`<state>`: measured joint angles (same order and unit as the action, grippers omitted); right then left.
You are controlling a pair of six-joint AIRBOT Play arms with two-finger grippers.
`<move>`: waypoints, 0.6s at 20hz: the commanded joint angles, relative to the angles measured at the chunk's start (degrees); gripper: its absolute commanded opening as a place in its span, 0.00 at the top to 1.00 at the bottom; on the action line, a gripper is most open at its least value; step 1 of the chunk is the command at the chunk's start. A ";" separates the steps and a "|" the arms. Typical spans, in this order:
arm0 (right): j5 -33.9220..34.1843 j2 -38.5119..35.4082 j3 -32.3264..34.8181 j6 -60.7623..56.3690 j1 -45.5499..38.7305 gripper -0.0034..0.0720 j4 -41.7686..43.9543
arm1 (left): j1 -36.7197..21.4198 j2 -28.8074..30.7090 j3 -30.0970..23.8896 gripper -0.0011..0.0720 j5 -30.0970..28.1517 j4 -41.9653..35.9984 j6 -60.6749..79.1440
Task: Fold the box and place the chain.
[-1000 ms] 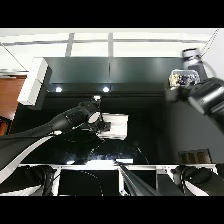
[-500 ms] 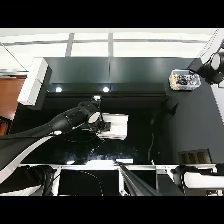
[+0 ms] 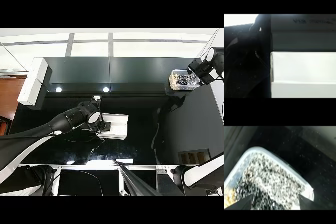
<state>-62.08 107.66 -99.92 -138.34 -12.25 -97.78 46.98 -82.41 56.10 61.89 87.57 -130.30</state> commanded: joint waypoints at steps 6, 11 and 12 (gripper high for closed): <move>7.06 5.16 -0.96 -2.69 -1.46 0.14 1.73 | 0.00 -0.02 0.04 0.95 -0.11 0.02 -0.02; 5.86 5.18 -2.86 5.35 -1.55 0.94 3.45 | 0.00 -0.02 0.04 0.95 -0.11 0.02 0.00; 3.82 4.74 -3.96 6.95 -1.60 0.94 3.13 | 0.00 -0.02 0.04 0.95 -0.11 0.02 0.00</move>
